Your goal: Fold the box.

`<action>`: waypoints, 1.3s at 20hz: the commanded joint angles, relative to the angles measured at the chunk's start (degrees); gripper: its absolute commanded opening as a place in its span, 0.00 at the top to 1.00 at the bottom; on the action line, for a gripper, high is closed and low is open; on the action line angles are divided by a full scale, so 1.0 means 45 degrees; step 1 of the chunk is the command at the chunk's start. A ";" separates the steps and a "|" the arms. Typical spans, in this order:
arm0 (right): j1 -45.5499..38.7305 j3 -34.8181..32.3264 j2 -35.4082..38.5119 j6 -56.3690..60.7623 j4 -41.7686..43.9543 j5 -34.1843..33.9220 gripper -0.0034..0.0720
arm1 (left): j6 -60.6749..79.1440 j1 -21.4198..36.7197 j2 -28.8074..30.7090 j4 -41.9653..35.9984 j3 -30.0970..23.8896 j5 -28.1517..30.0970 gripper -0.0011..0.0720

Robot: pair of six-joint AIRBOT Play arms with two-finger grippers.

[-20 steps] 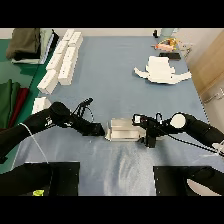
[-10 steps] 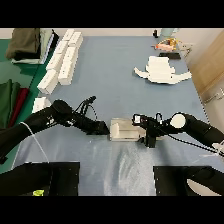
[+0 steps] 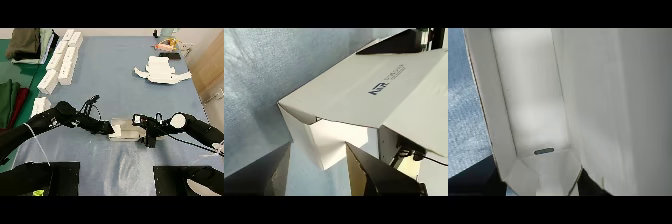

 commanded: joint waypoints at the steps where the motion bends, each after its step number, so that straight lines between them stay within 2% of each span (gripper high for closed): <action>1: -0.0005 0.0005 -0.0010 0.0005 0.0000 0.0005 0.28 | -0.1248 -0.0418 -0.0010 0.0617 0.0102 0.0850 0.26; 5: -0.0005 0.0010 -0.0010 0.0005 0.0000 0.0005 0.28 | -0.5571 -0.2390 -0.0010 0.4653 0.1078 0.2132 0.26; 10: -0.0005 0.0005 -0.0010 0.0000 0.0000 0.0005 0.28 | -1.2755 -0.4080 -0.0010 0.9782 0.1894 0.2132 0.30; 14: -0.0005 0.0005 -0.0010 0.0005 0.0000 0.0005 0.28 | -1.5276 -0.5047 -0.0311 1.1128 0.2424 0.1919 0.31; 19: -0.0005 0.0005 -0.0010 0.0000 0.0000 0.0005 0.28 | -1.7272 -0.6052 -0.1574 1.3381 0.4051 -0.0034 0.31; 21: -0.0005 0.0005 -0.0010 0.0000 0.0000 0.0005 0.28 | -1.7325 -0.6314 -0.1928 1.3522 0.4503 -0.0670 0.31; 23: -0.0005 0.0010 -0.0010 0.0000 0.0000 0.0005 0.28 | -1.7408 -0.6552 -0.2186 1.3653 0.4755 -0.1030 0.42; 26: -0.0005 0.0010 -0.0010 0.0005 0.0000 0.0005 0.28 | -1.7413 -0.6844 -0.2633 1.3653 0.5037 -0.1224 0.42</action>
